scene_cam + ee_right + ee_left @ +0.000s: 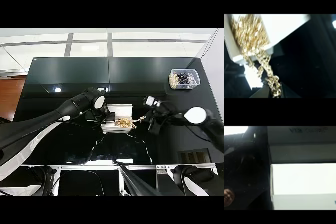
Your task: Fold the box and place the chain.
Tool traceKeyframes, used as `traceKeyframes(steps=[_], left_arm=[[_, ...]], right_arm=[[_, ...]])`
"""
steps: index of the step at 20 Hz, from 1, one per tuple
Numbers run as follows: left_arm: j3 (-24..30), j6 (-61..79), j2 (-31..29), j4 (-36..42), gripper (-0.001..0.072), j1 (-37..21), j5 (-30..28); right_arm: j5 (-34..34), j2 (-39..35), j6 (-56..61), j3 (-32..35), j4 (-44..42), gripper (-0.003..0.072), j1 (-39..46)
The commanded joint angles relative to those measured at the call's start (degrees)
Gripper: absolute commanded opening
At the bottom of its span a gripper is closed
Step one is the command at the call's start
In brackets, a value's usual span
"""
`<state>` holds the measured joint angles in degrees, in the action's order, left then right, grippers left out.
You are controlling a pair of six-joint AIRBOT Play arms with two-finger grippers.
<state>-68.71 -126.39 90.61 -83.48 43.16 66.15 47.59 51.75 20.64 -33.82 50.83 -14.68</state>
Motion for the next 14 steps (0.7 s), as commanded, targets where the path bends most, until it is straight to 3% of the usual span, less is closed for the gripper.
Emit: traceKeyframes(steps=[1,3,6,7,8,14], left_arm=[[-0.07,0.0,0.0,-0.02,0.003,-0.04,-0.11],[-0.07,0.0,0.0,-0.02,0.0029,-0.02,-0.09],[-0.07,0.0,0.0,-0.02,0.0029,-0.02,-0.07],[-0.07,0.0,0.0,0.0,0.003,-0.02,-0.04],[-0.07,0.0,0.0,0.0,0.003,-0.02,-0.07],[-0.07,0.02,0.0,-0.02,0.003,-0.04,-0.09]], right_arm=[[6.88,-8.52,10.27,-5.05,-0.85,0.0016,0.52],[7.5,-9.7,11.28,-9.05,-9.33,0.0017,0.52],[2.73,-7.08,11.32,-9.35,-24.3,0.0027,0.09],[2.71,-4.96,12.02,-9.35,-24.83,0.0213,-0.79],[2.71,-2.38,13.38,-9.35,-23.91,0.0343,-1.86],[2.54,2.14,15.61,-7.74,-4.0,0.0342,2.91]])
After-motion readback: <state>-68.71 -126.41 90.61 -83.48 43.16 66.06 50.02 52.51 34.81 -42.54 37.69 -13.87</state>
